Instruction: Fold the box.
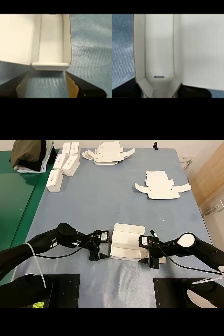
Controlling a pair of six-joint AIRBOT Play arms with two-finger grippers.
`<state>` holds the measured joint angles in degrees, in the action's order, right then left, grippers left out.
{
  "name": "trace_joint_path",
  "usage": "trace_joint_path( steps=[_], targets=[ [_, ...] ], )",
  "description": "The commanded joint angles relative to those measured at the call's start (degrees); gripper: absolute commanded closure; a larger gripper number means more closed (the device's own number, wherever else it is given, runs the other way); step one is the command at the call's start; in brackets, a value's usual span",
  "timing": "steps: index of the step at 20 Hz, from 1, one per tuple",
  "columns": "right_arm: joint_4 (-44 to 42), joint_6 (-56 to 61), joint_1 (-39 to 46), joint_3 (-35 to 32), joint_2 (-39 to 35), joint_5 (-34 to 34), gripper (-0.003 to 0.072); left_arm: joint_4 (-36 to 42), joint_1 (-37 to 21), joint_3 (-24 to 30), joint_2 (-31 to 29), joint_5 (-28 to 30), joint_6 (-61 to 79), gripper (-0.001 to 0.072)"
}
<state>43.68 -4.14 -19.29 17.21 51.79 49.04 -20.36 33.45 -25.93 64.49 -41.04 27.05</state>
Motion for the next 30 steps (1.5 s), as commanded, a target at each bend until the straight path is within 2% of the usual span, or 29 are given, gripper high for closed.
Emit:
trace_joint_path(
  steps=[1, 6, 14, 20, 26, 30],
  targets=[
    [0.0, 0.0, 0.0, 0.0, 0.0, 0.0, 0.0242, 1.9, 2.3, 0.0, 1.2, 1.4, 0.6, -0.0003],
    [0.0, 0.0, 0.0, 0.0, 0.0, 0.0, 0.0242, 4.4, 3.3, 0.0, 1.3, 5.4, -0.1, -0.0003],
    [0.0, 0.0, 0.0, 0.0, 0.0, 0.0, 0.0243, 4.5, 5.7, 0.1, 1.3, 2.4, -1.3, -0.0002],
    [0.0, 0.0, 0.0, 0.0, 0.0, 0.0, 0.0243, 4.3, 6.9, 0.6, 1.2, 3.1, -5.3, -0.0002],
    [0.0, 0.0, 0.0, 0.0, 0.0, 0.0, 0.0242, -2.0, 6.9, 0.5, 1.1, 3.1, -13.7, -0.0002],
    [0.0, 0.0, 0.0, 0.0, 0.0, 0.0, 0.0243, -2.9, 6.9, 0.5, 1.1, 3.5, -15.1, -0.0003]
  ],
)
